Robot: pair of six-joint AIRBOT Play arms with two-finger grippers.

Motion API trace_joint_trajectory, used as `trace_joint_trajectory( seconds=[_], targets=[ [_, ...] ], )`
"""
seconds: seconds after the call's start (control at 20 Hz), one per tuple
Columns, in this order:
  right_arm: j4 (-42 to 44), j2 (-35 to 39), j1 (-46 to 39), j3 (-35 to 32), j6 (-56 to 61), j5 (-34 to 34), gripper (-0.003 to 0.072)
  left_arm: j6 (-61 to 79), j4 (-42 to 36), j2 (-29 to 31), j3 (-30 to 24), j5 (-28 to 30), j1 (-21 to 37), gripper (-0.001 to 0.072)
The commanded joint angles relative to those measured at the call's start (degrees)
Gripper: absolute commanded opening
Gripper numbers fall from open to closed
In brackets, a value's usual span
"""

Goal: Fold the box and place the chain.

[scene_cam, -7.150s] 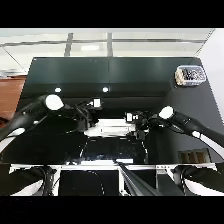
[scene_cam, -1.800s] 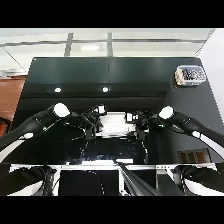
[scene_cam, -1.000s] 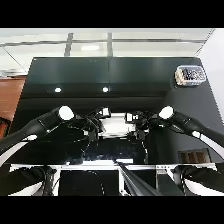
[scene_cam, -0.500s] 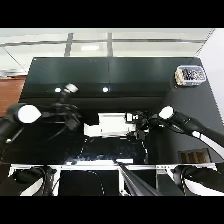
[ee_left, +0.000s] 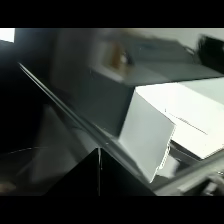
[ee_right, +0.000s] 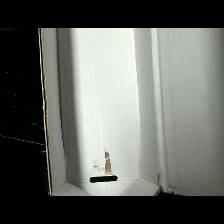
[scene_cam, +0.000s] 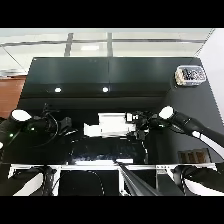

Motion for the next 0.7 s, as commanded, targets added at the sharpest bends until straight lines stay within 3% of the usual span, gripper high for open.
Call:
trace_joint_trajectory(
  seconds=[0.0, 0.25, 0.65],
  targets=[
    [0.02, -0.02, 0.07, -0.02, 0.00, 0.02, 0.0136, 1.27, -5.29, -5.90, -1.05, 2.71, -3.74, 0.0027],
    [0.00, -0.02, 0.07, -0.02, 0.00, 0.02, 0.0136, 2.62, -7.93, -9.49, -1.05, 7.02, -10.78, 0.0028],
    [0.02, -0.02, 0.07, -0.02, 0.00, 0.02, 0.0136, 15.43, -16.59, -11.39, -0.37, 5.40, -11.21, 0.0036]
  ],
)
